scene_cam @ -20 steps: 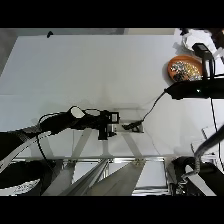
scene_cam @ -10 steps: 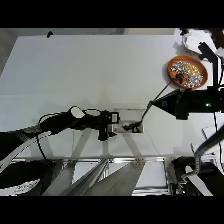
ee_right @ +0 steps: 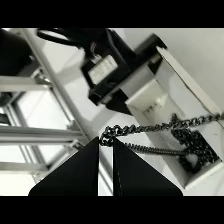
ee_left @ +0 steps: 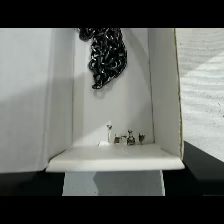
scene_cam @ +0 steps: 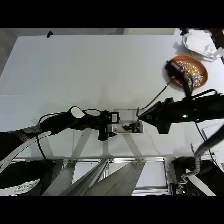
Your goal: Fold the box and place the chain.
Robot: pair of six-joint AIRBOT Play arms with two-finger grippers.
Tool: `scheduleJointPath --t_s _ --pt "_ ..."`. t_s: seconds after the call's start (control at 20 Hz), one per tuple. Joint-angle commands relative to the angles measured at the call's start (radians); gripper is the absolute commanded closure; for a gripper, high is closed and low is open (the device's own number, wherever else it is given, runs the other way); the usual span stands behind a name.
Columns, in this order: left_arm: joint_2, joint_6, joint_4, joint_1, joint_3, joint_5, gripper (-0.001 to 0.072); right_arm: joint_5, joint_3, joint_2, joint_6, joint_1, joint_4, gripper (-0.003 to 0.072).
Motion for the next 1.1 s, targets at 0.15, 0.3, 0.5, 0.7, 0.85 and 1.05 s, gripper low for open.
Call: scheduleJointPath --t_s 0.15,0.3,0.5,0.7,0.85,1.05 --pt "0.0 0.0 0.0 0.0 0.0 0.0 0.0437 -0.237 -0.163 -0.079 0.013 0.055 -0.054 0.0664" --pt "0.0 0.0 0.0 0.0 0.0 0.0 0.0437 -0.256 -0.178 -0.126 0.008 0.055 -0.064 0.0664" --pt "0.0 0.0 0.0 0.0 0.0 0.0 0.0437 -0.24 -0.206 -0.185 0.007 0.055 -0.087 0.0659" --pt "0.0 0.0 0.0 0.0 0.0 0.0 0.0437 -0.218 -0.206 -0.164 0.006 0.053 -0.076 0.0497" --pt "0.0 0.0 0.0 0.0 0.0 0.0 0.0437 -0.195 -0.191 -0.079 0.006 0.01 -0.079 0.0503" --pt "0.0 0.0 0.0 0.0 0.0 -0.001 0.0437 -0.211 -0.131 0.049 0.137 -0.148 -0.261 0.0504"
